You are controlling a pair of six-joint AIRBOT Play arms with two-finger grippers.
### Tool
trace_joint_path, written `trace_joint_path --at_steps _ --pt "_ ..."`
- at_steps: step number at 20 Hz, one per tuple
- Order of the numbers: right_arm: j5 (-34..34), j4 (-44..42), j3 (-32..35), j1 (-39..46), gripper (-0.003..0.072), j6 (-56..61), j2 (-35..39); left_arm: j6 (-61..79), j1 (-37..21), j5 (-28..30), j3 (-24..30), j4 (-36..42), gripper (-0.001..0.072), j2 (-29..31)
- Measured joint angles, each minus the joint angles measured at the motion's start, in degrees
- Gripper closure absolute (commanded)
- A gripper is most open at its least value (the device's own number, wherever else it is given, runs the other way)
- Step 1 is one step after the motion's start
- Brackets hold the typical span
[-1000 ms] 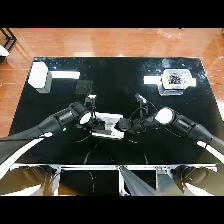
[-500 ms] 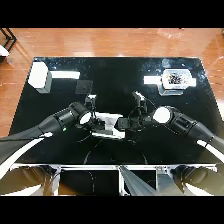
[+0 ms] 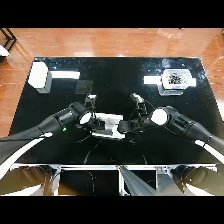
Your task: Fold the box and place the chain.
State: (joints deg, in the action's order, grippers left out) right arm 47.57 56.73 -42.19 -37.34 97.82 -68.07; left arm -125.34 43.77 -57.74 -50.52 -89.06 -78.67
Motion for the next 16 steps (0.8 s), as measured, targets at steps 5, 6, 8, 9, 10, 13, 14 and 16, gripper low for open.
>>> trace_joint_path --at_steps 5,6,8,9,10,13,14,16 --pt "-4.7 0.4 0.0 -2.2 0.0136 3.2 -1.2 0.0 0.0 0.0 0.0 0.0 0.0681 0.0" --pt "-5.2 0.4 0.0 -2.3 0.0136 3.8 -1.3 0.0 0.0 0.0 0.0 0.0 0.0681 0.0" --pt "-6.2 0.5 0.0 -2.6 0.0136 4.9 -1.5 0.0 0.0 0.0 0.0 0.0 0.0681 0.0" --pt "-6.7 0.5 0.0 -2.6 0.0136 5.5 -1.6 0.0 0.0 0.0 0.0 0.0 0.0682 0.0" --pt "-7.3 0.5 0.0 -2.6 0.0136 6.0 -1.7 0.0 0.0 0.0 0.0 0.0 0.0681 0.0" --pt "-8.2 0.5 0.0 -3.1 0.0136 7.4 -2.1 0.0 0.0 0.0 0.0 0.0 0.0681 0.0" --pt "-8.4 0.7 0.0 -3.3 0.0136 7.9 -2.2 0.0 0.0 0.0 0.0 0.0 0.0681 0.0" --pt "-8.7 1.9 0.0 -4.1 0.0136 9.6 -2.4 0.0 0.0 0.0 0.0 0.0 0.0681 0.0"
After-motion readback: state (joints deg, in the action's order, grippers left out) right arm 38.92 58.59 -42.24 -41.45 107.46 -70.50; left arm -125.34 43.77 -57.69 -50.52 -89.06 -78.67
